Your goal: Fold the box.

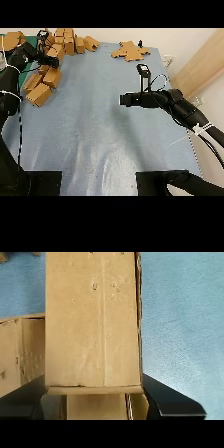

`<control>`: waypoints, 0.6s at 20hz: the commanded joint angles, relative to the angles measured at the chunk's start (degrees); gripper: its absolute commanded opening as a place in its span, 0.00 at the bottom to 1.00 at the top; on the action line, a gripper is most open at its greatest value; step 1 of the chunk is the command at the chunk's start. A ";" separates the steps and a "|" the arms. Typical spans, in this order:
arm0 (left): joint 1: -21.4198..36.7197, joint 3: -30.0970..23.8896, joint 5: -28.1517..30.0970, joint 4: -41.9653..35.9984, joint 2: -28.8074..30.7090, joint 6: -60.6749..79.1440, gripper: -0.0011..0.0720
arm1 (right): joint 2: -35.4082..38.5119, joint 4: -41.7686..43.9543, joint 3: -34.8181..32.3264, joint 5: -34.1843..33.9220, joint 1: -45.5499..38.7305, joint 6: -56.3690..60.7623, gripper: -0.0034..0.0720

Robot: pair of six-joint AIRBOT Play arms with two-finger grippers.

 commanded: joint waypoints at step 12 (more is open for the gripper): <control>-0.20 -0.42 0.50 -0.15 -1.79 -0.13 0.57 | -0.02 0.02 0.00 0.33 0.00 0.00 0.12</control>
